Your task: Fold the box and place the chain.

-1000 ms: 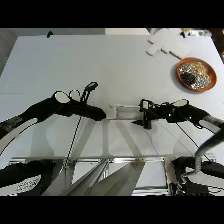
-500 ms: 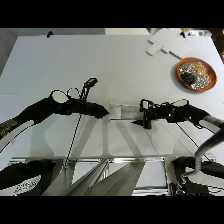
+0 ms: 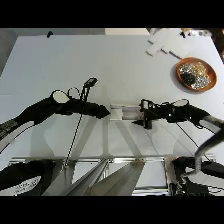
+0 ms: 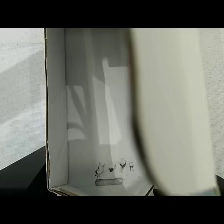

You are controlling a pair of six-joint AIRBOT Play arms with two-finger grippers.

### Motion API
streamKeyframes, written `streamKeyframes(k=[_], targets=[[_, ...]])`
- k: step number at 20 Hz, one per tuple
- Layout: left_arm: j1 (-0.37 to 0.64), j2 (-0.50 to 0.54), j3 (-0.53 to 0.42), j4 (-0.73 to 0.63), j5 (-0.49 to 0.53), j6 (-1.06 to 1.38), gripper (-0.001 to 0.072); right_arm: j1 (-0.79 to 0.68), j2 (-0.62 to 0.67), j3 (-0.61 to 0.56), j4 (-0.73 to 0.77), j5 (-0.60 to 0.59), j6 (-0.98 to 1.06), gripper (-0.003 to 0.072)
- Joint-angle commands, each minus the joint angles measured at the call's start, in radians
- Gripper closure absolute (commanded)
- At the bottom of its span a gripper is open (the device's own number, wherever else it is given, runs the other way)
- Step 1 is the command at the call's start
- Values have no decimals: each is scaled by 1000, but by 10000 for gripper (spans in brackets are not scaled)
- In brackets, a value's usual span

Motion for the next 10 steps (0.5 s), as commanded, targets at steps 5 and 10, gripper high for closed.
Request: streamKeyframes(k=[5,10], targets=[[14,1,2,29,-16,-33,437,1,0,0,0,-2,2,229],[28,5,2,110,-38,-130,437,1,0,0,0,-2,2,229]])
